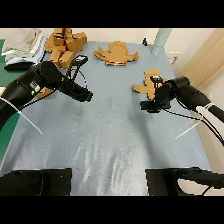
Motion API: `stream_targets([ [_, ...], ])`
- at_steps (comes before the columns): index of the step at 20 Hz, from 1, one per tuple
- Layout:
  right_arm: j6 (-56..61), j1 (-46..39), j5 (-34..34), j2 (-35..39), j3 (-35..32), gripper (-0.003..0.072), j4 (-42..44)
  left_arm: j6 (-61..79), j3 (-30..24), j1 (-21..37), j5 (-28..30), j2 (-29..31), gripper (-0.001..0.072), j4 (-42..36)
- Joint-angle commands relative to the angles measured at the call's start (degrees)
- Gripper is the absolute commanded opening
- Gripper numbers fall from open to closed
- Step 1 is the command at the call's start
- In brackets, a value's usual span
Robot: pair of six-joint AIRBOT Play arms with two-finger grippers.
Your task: Fold the box.
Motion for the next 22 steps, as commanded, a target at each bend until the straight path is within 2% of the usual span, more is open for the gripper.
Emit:
stream_targets([
  [1, 0.5, -0.7, 3.1, -0.1, 0.9, 0.0048, 3.1, 0.0, 0.1, 0.0, 0.2, 0.0, 0.0012, 0.0],
  [2, 1.2, -2.2, 3.5, -0.4, 2.6, 0.0114, -0.2, 0.0, 0.1, -0.1, 2.0, 0.0, 0.0012, -0.2],
  [3, 1.7, -5.6, 3.2, -1.1, 5.6, 0.0115, -4.0, 0.0, 0.1, -0.1, 4.2, 0.0, 0.0012, -0.3],
  [4, 1.7, -10.0, 2.9, -2.3, 9.0, 0.0258, -6.1, 0.0, 0.1, -0.1, 6.2, 0.0, 0.0012, -0.3],
  [5, 0.1, -15.7, 2.8, -4.2, 13.0, 0.0479, -6.5, 0.0, 0.1, -0.1, 7.6, 0.0, 0.0012, -0.2],
  [8, -13.6, -31.7, 4.0, -12.9, 24.0, 0.0493, 0.7, 0.0, 0.1, -0.1, 10.6, 0.0, 0.0012, -1.4],
  [11, -26.0, -41.5, 4.5, -24.4, 34.4, 0.0494, 13.4, 0.0, 0.1, -0.1, 13.3, -0.1, 0.0012, -1.4],
  [16, -34.1, -44.2, 5.9, -38.6, 47.4, 0.0494, 17.9, 0.0, 0.1, -0.1, 13.8, -0.4, 0.0012, -2.8],
  [19, -35.8, -43.9, 3.1, -44.8, 54.2, 0.0489, 21.4, 0.0, 0.1, -0.1, 14.0, -0.4, 0.0013, -4.4],
  [20, -35.9, -43.8, 1.9, -46.5, 56.5, 0.0478, 22.7, 0.0, 0.1, -0.1, 14.1, -0.4, 0.0013, -4.8],
  [22, -37.8, -43.8, 0.0, -48.1, 58.2, 0.0408, 26.7, 0.0, 0.1, -0.1, 14.0, -0.4, 0.0013, -5.4],
])
